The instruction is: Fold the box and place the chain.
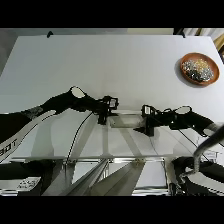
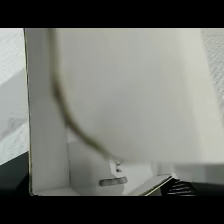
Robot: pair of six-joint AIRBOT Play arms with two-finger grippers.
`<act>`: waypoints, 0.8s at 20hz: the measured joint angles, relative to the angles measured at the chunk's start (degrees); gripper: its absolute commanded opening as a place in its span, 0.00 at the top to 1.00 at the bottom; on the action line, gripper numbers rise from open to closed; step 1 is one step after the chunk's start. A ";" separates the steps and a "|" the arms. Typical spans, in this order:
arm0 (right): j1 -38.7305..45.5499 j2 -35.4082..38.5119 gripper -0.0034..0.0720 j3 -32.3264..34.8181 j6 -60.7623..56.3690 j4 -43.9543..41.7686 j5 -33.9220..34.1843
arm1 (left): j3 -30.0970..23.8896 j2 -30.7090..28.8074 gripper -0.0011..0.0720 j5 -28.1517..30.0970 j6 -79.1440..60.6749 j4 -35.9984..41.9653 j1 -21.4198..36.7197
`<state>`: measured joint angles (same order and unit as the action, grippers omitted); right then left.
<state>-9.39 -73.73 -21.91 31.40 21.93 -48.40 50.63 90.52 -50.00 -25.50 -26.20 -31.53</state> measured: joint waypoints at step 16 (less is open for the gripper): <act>0.00 -0.02 0.53 -0.02 -1.40 -0.52 -0.15 | 0.00 0.00 0.97 -0.02 -0.02 -0.02 0.00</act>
<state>-9.39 -73.76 -21.93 30.00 21.41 -48.56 50.63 90.52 -50.02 -25.52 -26.22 -31.53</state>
